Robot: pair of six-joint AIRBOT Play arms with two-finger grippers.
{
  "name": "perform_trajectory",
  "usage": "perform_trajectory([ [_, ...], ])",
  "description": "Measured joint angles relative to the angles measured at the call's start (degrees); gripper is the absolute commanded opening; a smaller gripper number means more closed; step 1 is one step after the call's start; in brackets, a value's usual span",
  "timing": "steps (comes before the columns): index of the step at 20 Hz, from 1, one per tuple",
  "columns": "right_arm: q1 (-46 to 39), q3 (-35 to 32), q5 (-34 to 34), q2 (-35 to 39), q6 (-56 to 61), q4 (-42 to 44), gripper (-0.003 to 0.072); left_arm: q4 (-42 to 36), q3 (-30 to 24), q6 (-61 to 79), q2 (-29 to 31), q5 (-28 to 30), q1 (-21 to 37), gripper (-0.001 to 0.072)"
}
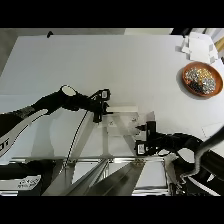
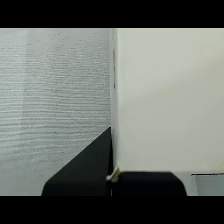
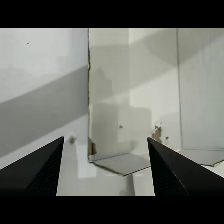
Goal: Fold the box and place the chain.
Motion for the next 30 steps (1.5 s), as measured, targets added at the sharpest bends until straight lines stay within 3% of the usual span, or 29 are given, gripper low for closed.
perform_trajectory([
  [5, -1.75, 0.15, -4.57, -3.78, -0.28, 2.03, 0.0613, 0.00, 0.00, 0.00, 0.00, 0.00, 0.00, 0.0012],
  [14, -9.90, 1.29, -4.76, -4.92, -9.27, 11.15, 0.0613, 0.02, 0.00, 0.00, 0.00, 0.02, 0.00, 0.0012],
  [19, -14.73, 2.32, -1.99, -6.58, -18.82, 18.64, 0.0619, 0.00, 0.00, -0.02, 0.00, 0.02, 0.00, 0.0012],
  [22, -17.57, 4.02, 0.00, -9.11, -23.45, 22.23, 0.0720, 0.00, 0.00, -0.02, 0.00, 0.04, 0.00, 0.0012],
  [30, -22.62, 7.80, 4.59, -15.21, -30.69, 28.94, 0.0720, 0.00, 0.00, -0.02, 0.00, 0.09, 0.02, 0.0012],
])
